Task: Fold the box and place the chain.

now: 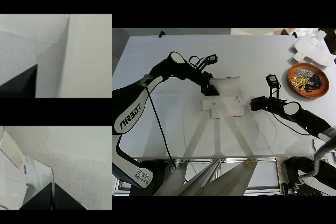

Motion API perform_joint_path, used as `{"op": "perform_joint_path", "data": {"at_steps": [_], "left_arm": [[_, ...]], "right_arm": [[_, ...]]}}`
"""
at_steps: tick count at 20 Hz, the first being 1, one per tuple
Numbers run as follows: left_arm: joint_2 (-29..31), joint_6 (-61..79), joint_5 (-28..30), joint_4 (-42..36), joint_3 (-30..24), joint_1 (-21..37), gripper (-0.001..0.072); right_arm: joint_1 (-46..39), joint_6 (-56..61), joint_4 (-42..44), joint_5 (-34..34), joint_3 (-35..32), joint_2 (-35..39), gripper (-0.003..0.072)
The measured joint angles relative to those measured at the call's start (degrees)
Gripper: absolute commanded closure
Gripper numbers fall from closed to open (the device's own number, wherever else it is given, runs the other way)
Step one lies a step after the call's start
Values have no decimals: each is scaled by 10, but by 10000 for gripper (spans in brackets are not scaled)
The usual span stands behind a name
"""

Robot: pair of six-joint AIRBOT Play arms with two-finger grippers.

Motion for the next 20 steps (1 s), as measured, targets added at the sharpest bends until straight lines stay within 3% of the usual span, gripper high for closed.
{"op": "perform_joint_path", "data": {"at_steps": [1,3,5,6,20], "left_arm": [[-2,0,1,2,0,-2,448],[-3,0,-2,3,0,-4,529],[-5,0,-9,4,0,-5,681],[-5,0,-15,4,0,-5,702],[-5,0,-39,5,0,-6,699]], "right_arm": [[0,0,0,0,0,0,678],[0,0,0,0,0,0,678],[0,0,0,0,0,0,678],[0,0,0,0,0,0,678],[0,0,0,0,0,0,678]]}}
